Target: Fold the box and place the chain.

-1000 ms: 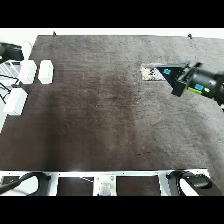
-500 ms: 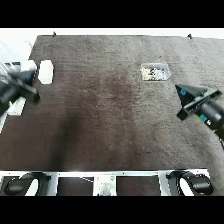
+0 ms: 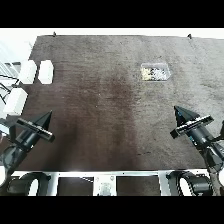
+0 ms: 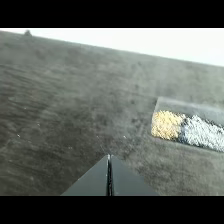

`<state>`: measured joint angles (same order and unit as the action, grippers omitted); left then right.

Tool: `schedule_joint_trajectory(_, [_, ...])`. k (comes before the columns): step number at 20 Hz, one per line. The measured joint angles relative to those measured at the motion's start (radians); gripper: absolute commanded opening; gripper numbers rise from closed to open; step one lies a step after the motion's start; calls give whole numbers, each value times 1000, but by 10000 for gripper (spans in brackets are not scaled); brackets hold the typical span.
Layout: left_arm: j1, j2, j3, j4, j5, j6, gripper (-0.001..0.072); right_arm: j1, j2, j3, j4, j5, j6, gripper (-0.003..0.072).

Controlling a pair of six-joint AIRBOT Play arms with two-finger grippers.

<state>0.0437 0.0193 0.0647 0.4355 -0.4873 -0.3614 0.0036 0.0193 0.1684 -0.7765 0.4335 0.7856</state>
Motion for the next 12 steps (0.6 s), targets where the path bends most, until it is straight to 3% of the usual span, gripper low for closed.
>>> schedule_joint_trajectory(12, [-1, 23, -43, -2, 0, -6, 20, 0, 26, -84, -2, -40, 0, 12])
